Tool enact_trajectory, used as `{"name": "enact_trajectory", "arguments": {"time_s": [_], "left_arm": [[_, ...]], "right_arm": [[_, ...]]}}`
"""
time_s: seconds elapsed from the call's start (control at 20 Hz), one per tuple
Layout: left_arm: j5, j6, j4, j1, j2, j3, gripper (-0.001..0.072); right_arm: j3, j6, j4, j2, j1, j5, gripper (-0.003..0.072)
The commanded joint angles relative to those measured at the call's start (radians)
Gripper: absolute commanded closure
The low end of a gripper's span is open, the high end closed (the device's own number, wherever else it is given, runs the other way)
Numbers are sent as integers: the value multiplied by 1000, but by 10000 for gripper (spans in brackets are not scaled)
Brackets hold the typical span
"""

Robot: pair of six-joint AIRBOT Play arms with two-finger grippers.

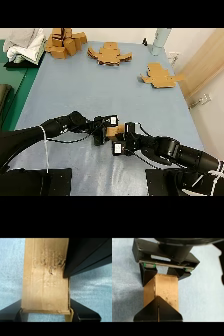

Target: Fold the box.

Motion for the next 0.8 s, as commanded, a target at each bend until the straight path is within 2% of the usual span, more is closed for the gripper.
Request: {"name": "enact_trajectory", "arguments": {"time_s": [0.0, 0.25, 0.4, 0.55, 0.65, 0.75], "left_arm": [[0, 0, 0, 0, 0, 0, 239], [0, 0, 0, 0, 0, 0, 239], [0, 0, 0, 0, 0, 0, 239], [0, 0, 0, 0, 0, 0, 239], [0, 0, 0, 0, 0, 0, 239], [0, 0, 0, 0, 0, 0, 239]], "right_arm": [[0, 6, 1, -5, -1, -5, 683], [0, 7, 1, -3, -1, -8, 683], [21, 29, 1, 49, 0, -40, 683], [69, 66, -41, 155, -1, -266, 682], [76, 257, -165, 216, -1, -420, 682], [76, 568, -325, 241, -1, -564, 682]]}}
